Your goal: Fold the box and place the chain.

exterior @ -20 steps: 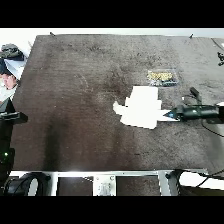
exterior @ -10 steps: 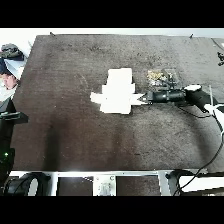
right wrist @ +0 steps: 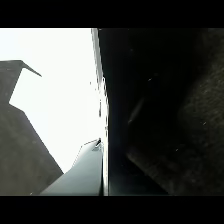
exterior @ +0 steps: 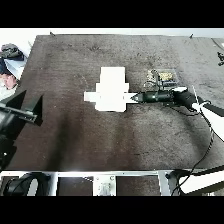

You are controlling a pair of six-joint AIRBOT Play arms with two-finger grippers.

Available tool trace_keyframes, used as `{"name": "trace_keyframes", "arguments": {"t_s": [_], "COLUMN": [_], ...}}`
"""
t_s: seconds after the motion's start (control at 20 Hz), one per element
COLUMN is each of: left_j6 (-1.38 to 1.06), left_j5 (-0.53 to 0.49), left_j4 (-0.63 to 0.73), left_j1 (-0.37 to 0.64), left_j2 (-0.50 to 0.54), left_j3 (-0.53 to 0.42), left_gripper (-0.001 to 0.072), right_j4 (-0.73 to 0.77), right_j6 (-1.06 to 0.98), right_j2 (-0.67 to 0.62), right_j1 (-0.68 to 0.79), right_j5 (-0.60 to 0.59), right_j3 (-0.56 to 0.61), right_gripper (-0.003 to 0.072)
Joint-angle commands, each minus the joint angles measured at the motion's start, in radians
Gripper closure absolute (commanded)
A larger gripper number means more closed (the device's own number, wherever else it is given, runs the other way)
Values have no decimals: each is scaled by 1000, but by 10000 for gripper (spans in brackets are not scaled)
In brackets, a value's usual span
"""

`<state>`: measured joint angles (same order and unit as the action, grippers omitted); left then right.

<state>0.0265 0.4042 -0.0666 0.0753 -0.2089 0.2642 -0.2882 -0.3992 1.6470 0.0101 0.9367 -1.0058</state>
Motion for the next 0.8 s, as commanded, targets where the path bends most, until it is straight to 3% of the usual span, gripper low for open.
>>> {"name": "trace_keyframes", "arguments": {"t_s": [0.0,0.35,0.45,0.6,0.75], "left_j6": [-36,-29,51,249,351], "left_j5": [133,466,477,480,520], "left_j4": [6,-9,-68,-264,-302], "left_j1": [0,-13,-63,-134,-156], "left_j2": [-228,-857,-1005,-1217,-1401], "left_j3": [139,520,649,885,1090], "left_gripper": [145,146,146,144,145], "right_j4": [32,87,86,86,68], "right_j6": [51,164,164,169,171], "right_j2": [23,38,37,37,38], "right_j1": [-7,-19,-19,-19,-19], "right_j5": [-21,5,5,9,9], "right_j3": [-2,-2,-2,-2,-2], "right_gripper": [677,677,677,677,676]}}
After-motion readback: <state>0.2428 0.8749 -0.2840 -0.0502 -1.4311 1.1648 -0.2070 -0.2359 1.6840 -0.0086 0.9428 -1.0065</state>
